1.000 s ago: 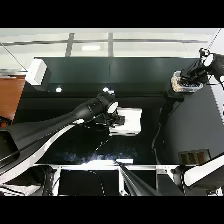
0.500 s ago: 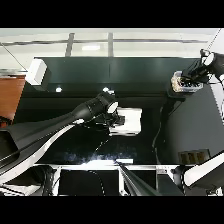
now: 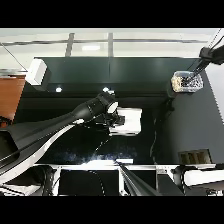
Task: Fold the box and place the chain.
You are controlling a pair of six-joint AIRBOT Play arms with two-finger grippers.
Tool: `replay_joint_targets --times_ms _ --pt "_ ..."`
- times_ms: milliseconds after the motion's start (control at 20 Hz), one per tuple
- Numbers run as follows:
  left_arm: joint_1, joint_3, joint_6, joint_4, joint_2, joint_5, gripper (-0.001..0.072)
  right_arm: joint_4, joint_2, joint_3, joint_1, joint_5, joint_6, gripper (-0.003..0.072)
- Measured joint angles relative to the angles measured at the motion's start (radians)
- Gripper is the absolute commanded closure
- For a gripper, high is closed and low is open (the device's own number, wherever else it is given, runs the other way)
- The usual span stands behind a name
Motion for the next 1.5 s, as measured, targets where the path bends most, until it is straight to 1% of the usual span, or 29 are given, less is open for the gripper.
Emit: replay_joint_targets --times_ms 150,300,450,550,700,850,1000,1100,1250,1350,1500 --pt "0.000 0.000 0.000 0.000 0.000 0.000 0.0683 0.065 0.098 0.000 0.001 0.034 -0.063 0.0682" --pt "0.000 0.000 0.000 0.000 0.000 0.000 0.0683 0.200 0.204 -0.008 0.001 0.101 -0.164 0.0682" --pt "0.000 0.000 0.000 0.000 0.000 0.000 0.0683 0.312 0.303 -0.019 0.001 0.171 -0.223 0.0683" --pt "0.000 0.000 0.000 0.000 0.000 0.000 0.0683 0.404 0.376 -0.061 0.003 0.235 -0.270 0.0683" --pt "0.000 0.000 0.000 0.000 0.000 -0.001 0.0683 0.546 0.514 -0.221 0.031 0.294 -0.348 0.0683" --pt "0.000 0.000 0.000 0.000 0.000 -0.002 0.0683 0.655 0.639 -0.420 0.085 0.339 -0.397 0.0683" --pt "0.000 0.000 0.000 0.000 0.000 -0.002 0.0683 0.753 0.711 -0.587 0.156 0.365 -0.416 0.0683" --pt "0.000 0.000 0.000 0.000 0.000 -0.003 0.0683 0.816 0.734 -0.675 0.216 0.361 -0.423 0.0683" --pt "0.000 0.000 0.000 0.000 0.000 -0.003 0.0683 0.888 0.749 -0.764 0.312 0.308 -0.426 0.0683" --pt "0.000 0.000 0.000 0.000 0.000 -0.003 0.0683 0.935 0.754 -0.799 0.377 0.236 -0.426 0.0682" --pt "0.000 0.000 0.000 0.000 0.000 -0.003 0.0683 0.959 0.754 -0.830 0.454 0.133 -0.409 0.0683"
